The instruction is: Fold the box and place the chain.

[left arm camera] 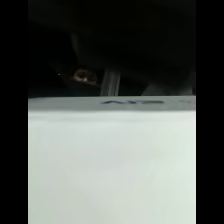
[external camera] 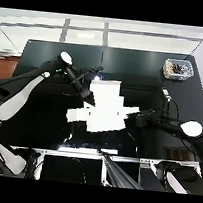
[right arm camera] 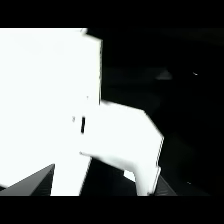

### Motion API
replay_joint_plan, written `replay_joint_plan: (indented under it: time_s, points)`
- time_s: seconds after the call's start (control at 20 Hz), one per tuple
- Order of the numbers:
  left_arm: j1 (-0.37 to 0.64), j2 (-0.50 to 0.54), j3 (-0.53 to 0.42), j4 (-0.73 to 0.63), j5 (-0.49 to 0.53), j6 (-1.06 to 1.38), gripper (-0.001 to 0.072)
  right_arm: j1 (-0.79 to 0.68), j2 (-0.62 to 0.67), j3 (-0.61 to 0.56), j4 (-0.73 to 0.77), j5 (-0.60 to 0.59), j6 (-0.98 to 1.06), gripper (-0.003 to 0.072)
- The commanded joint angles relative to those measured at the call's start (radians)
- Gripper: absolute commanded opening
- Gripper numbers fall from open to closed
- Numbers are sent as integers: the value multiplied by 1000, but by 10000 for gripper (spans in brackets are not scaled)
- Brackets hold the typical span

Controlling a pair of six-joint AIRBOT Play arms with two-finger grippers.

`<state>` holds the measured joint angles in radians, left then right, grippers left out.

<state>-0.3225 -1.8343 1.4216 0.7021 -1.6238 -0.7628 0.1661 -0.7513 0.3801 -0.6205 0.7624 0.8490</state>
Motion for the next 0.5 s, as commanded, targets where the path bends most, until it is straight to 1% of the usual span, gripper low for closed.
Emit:
replay_joint_plan:
  time_s: [0.0, 0.1, 0.15, 0.2, 0.3, 0.35, 0.4, 0.45]
  points:
    - [4, 63, -13, 51, 0, -55, 23, 0, 1, 145, -343, 194, -2, 680]
    - [-20, 162, -100, 54, 17, -14, 23, 0, 1, 199, -454, 215, -1, 680]
    - [-35, 231, -172, 60, 66, 32, 23, 0, 1, 210, -483, 212, -1, 680]
    - [-42, 302, -245, 64, 150, 67, 23, 0, 1, 210, -491, 206, -1, 680]
    - [-50, 444, -389, 63, 388, 190, 26, 0, 1, 210, -479, 202, -1, 680]
    - [-53, 495, -446, 63, 505, 256, 27, 0, 1, 210, -452, 202, -1, 680]
    - [-53, 520, -477, 60, 585, 324, 27, 0, 1, 210, -413, 201, -1, 680]
    - [-53, 525, -489, 61, 627, 392, 27, 0, 1, 210, -369, 196, -1, 680]
